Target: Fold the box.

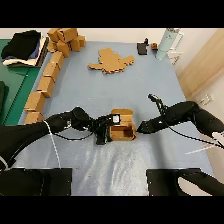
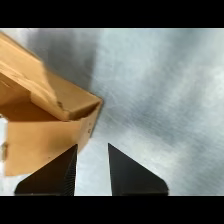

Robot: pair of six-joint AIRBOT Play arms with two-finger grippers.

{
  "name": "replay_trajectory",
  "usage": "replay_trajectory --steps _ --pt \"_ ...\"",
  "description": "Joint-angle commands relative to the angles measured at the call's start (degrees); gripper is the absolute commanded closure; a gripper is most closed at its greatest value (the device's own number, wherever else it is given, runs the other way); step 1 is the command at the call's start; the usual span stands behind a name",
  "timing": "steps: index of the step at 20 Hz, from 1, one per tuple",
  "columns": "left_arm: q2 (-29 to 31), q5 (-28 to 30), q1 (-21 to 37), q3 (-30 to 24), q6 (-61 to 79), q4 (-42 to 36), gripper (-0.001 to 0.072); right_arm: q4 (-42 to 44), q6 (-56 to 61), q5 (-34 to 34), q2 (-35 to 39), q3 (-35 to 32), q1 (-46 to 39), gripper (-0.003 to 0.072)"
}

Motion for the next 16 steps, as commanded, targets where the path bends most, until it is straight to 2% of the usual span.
replay_trajectory --steps 1,2,4,10,11,13,16 --pt "0.0 0.0 0.0 0.1 0.0 0.0 0.0157 -0.2 3.0 -0.4 1.4 1.4 0.4 0.0381" --pt "0.0 0.0 0.0 0.1 0.0 0.0 0.0158 -0.1 3.2 -0.9 1.4 1.4 0.5 0.0380" --pt "0.0 0.0 0.0 0.1 0.0 0.0 0.0158 0.0 5.4 -1.3 1.4 1.4 1.3 0.0157" --pt "0.0 0.0 0.0 0.1 0.0 0.0 0.0157 -0.7 9.9 1.8 -0.5 1.3 6.4 0.0186" --pt "0.0 0.0 0.0 0.1 0.0 0.0 0.0158 -1.2 11.7 2.6 -1.4 1.4 7.9 0.0213" --pt "0.0 0.0 0.0 0.1 0.0 0.0 0.0158 -5.0 16.3 3.9 -3.2 1.8 11.2 0.0246" --pt "0.0 0.0 0.0 0.1 0.0 0.0 0.0157 -14.6 26.7 5.3 -4.8 4.1 16.3 0.0247"
